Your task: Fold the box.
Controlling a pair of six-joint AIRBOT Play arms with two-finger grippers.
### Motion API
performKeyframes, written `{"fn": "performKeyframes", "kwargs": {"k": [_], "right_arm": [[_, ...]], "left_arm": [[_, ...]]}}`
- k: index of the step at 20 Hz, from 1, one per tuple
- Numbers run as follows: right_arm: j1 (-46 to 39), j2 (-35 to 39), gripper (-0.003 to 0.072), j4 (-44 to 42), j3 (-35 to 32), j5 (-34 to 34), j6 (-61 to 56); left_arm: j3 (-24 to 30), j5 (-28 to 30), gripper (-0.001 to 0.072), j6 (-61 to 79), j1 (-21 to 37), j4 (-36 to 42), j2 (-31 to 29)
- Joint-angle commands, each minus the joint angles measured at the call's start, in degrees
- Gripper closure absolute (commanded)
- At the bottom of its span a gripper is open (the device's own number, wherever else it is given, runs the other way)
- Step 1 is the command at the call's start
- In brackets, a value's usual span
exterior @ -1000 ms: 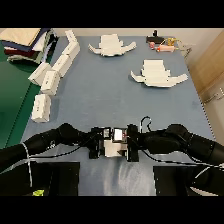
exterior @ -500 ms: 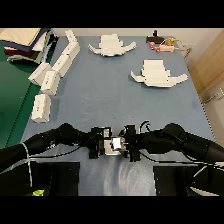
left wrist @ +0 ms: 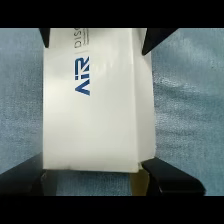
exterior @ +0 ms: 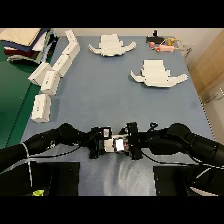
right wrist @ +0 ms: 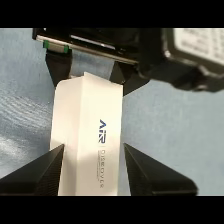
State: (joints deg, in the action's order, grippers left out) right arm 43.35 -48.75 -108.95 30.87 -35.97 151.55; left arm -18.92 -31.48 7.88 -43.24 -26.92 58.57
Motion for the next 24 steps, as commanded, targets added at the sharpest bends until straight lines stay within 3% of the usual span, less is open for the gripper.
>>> {"fn": "performKeyframes", "kwargs": {"k": [1, 12, 13, 15, 18, 20, 21, 23, 24], "right_arm": [[-0.02, 0.61, 0.011, 0.52, 0.85, 0.92, -0.5], [-0.15, -1.57, 0.0111, 2.25, 3.45, 3.5, -0.61], [-0.13, -2.4, 0.0128, 2.25, 3.45, 3.41, -0.61], [-0.13, -3.78, 0.0251, 2.21, 3.45, 2.45, -0.61], [-0.13, -4.02, 0.0252, 1.66, 3.45, 0.04, -0.61], [-0.13, -4.02, 0.0359, 0.61, 3.45, -2.27, -0.61], [-0.13, -4.02, 0.0361, -0.15, 3.45, -3.3, -0.63], [-0.13, -4.02, 0.0458, -0.98, 3.45, -4.28, -0.61], [-0.13, -4.02, 0.0468, -1.29, 3.45, -4.26, -0.63]], "left_arm": [[-0.07, 0.0, 0.0191, 0.07, 0.0, -0.04, 0.0], [-0.07, 0.0, 0.0191, 0.07, 0.02, -0.04, 0.02], [-0.07, 0.0, 0.0191, 0.07, 0.02, -0.04, 0.0], [-0.07, 0.0, 0.0191, 0.07, 0.02, -0.04, 0.0], [-0.07, 0.0, 0.0191, 0.07, 0.02, -0.04, 0.02], [-0.07, 0.0, 0.0191, 0.07, 0.02, -0.04, 0.0], [-0.07, 0.0, 0.0191, 0.07, 0.02, -0.04, 0.0], [-0.07, 0.0, 0.0191, 0.07, 0.0, -0.04, 0.0], [-0.07, 0.0, 0.0191, 0.07, 0.0, -0.04, 0.02]]}}
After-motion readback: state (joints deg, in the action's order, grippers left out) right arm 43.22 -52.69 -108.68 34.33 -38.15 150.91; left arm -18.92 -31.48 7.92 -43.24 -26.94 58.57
